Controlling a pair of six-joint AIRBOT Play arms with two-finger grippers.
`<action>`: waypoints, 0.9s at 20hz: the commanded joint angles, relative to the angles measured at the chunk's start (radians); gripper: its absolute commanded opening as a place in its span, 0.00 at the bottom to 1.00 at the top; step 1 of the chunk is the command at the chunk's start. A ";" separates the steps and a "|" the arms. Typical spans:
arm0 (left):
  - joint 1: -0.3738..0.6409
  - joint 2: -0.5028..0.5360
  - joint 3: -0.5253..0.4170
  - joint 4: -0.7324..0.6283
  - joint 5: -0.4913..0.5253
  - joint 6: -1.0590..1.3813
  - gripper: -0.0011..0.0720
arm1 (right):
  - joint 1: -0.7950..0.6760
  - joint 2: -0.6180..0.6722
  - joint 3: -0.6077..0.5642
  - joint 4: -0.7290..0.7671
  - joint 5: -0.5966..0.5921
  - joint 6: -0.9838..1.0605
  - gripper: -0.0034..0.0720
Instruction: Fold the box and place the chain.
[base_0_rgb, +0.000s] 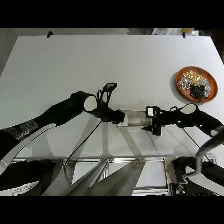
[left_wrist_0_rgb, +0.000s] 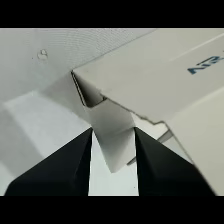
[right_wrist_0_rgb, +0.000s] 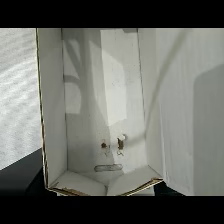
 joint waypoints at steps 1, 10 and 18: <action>-0.039 -0.022 0.055 0.116 -0.004 -0.141 0.41 | 0.000 0.000 0.000 0.000 0.000 0.000 0.49; -0.102 -0.150 0.206 0.272 -0.235 -0.400 0.27 | 0.000 0.000 0.000 0.000 0.000 0.000 0.49; -0.119 -0.222 0.296 0.288 -0.289 -0.494 0.27 | 0.000 0.000 0.000 0.000 0.000 0.000 0.49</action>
